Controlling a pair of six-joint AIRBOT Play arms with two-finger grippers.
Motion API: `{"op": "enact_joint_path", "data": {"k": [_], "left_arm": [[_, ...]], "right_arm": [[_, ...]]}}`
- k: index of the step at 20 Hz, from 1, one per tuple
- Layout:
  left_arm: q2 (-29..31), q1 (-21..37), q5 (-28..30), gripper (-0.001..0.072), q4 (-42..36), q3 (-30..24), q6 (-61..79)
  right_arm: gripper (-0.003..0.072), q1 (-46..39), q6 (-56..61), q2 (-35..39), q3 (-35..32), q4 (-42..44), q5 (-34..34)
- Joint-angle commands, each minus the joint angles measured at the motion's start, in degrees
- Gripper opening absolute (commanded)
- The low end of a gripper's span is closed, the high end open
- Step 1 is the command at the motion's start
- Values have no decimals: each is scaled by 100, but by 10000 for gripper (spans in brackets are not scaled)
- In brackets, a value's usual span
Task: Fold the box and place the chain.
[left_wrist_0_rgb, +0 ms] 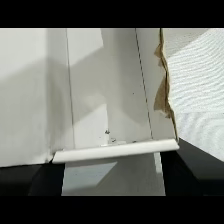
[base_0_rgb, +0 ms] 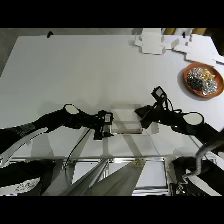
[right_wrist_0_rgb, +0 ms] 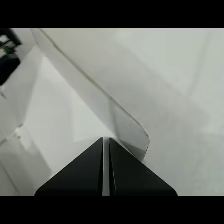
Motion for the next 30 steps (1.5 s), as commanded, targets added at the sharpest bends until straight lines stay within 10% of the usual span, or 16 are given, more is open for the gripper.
{"op": "enact_joint_path", "data": {"k": [1,8,17,30], "left_arm": [[-2,0,0,209,0,4,2],[-2,0,0,209,0,4,2],[-2,0,0,209,0,4,2],[-2,0,0,209,0,4,2]], "right_arm": [[43,85,138,-525,2,219,-323],[114,79,1071,-450,337,-66,236],[40,79,3086,1517,964,-4256,2750],[21,79,1561,2092,927,-4507,3775]]}}
